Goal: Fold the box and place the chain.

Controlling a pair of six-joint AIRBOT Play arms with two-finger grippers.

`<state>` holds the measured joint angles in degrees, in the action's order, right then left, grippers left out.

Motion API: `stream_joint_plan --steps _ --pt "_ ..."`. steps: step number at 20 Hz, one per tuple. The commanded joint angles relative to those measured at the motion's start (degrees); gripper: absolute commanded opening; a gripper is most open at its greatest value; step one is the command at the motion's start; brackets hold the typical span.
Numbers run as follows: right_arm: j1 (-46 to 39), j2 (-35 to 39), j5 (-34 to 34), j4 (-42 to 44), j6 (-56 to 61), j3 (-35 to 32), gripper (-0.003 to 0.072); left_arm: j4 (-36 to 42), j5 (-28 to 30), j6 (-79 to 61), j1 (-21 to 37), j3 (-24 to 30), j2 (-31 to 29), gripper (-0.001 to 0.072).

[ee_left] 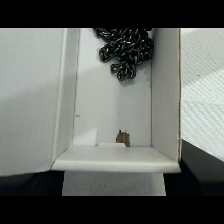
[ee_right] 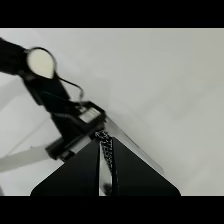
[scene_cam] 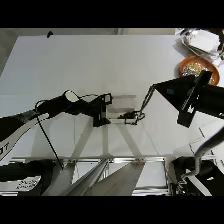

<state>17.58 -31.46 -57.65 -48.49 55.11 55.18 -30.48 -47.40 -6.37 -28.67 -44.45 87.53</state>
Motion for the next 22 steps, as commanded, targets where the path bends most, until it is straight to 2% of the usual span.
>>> stream_joint_plan --steps 1,6,11,19,22 --pt "3.34 -0.87 2.54 3.1 -10.23 0.04 0.0013 0.0 0.0 -0.02 0.0 0.02 0.02 0.0432" --pt "6.67 -13.97 0.02 2.05 -12.13 0.02 0.0014 0.0 0.0 -0.02 0.0 0.02 0.02 0.0432" --pt "7.34 -25.73 -5.14 -7.5 -9.84 -0.02 0.0014 0.0 0.0 -0.02 0.0 0.02 0.0 0.0432" --pt "7.48 -40.24 -5.81 -6.38 -8.63 -4.13 0.0019 0.0 0.0 0.0 0.0 0.02 0.0 0.0432" --pt "7.48 -43.5 -5.77 -6.08 -8.59 -4.15 0.0065 0.0 0.0 -0.02 0.0 0.02 0.02 0.0432"
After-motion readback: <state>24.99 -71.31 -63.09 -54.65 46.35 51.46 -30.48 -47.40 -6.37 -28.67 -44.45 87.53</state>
